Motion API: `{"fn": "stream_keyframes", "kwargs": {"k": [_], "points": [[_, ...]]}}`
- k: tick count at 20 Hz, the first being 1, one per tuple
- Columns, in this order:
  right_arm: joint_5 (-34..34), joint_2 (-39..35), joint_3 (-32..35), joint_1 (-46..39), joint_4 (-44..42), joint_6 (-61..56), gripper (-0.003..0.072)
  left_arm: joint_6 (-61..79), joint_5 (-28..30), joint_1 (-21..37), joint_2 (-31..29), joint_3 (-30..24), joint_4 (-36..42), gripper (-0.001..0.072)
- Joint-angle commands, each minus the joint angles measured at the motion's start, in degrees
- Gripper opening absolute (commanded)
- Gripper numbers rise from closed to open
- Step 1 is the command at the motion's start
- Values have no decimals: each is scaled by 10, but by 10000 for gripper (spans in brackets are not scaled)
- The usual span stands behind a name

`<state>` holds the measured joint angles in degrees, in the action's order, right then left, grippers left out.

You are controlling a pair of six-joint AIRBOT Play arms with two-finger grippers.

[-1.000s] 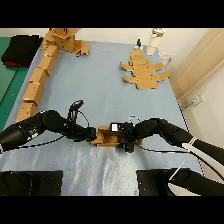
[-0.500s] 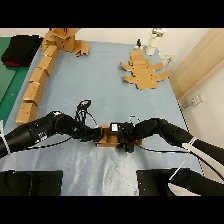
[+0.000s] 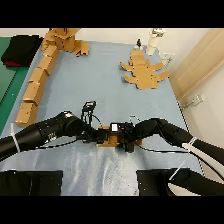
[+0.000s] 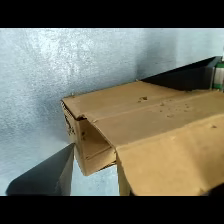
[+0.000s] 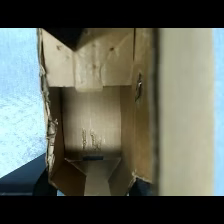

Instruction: Fold the box.

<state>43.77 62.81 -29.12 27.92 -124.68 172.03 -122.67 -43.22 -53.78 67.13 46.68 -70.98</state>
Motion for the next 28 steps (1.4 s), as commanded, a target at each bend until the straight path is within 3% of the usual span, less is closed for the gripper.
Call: {"fn": "stream_keyframes", "kwargs": {"k": [1,13,24,28], "points": [[0,0,0,0,0,0,504,-63,-44,-12,20,27,-68,422],[0,0,0,0,0,0,503,-64,-74,-48,75,59,-88,422],[0,0,0,0,0,0,503,-64,-156,-48,147,131,-139,420],[0,0,0,0,0,0,504,-64,-150,-47,148,131,-138,417]]}}
